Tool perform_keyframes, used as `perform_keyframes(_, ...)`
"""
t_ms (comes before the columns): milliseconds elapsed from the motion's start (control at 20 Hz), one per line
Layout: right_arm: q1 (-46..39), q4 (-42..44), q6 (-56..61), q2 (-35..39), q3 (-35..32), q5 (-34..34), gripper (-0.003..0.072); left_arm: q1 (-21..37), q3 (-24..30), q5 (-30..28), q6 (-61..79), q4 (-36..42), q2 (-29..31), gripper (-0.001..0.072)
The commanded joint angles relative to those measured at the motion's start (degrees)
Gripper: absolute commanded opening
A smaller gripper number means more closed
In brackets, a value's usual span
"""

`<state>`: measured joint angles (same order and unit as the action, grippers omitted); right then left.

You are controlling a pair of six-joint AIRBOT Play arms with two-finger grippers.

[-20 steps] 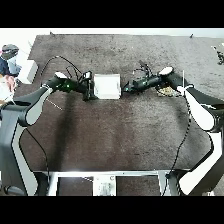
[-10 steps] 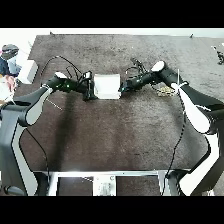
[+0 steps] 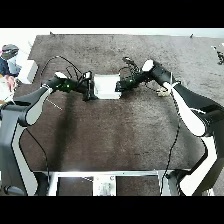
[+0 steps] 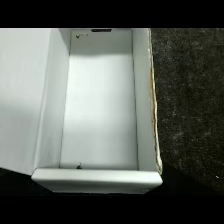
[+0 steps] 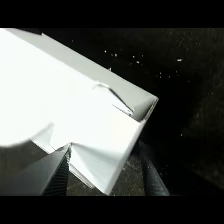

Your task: Fold the box and place the chain.

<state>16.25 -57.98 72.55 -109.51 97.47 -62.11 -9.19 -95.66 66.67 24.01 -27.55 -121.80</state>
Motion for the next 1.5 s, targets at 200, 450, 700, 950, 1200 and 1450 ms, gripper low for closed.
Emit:
perform_keyframes(200,4.3,-11.1,7.6,-0.2,1.5,1.1,0.0486,0.1,0.0,0.0,0.0,0.0,0.0,0.0289)
perform_keyframes(450,5.2,-15.6,11.7,-1.6,3.8,0.4,0.0467,0.1,0.0,0.0,0.0,0.3,0.0,0.0289)
perform_keyframes(700,6.8,-21.4,16.5,-5.8,9.5,-4.2,0.0466,0.1,0.0,0.0,0.0,0.6,0.0,0.0289)
perform_keyframes(950,9.3,-30.4,25.6,-6.0,10.5,-4.8,0.0401,0.1,0.0,0.0,0.0,0.6,0.0,0.0289)
perform_keyframes(1200,9.8,-31.8,31.3,-7.6,12.2,-5.2,0.0351,0.1,0.0,0.0,0.0,0.6,0.0,0.0289)
perform_keyframes(1450,11.2,-37.1,34.5,-10.1,17.4,-7.8,0.0351,0.1,0.0,0.0,0.0,0.6,0.0,0.0289)
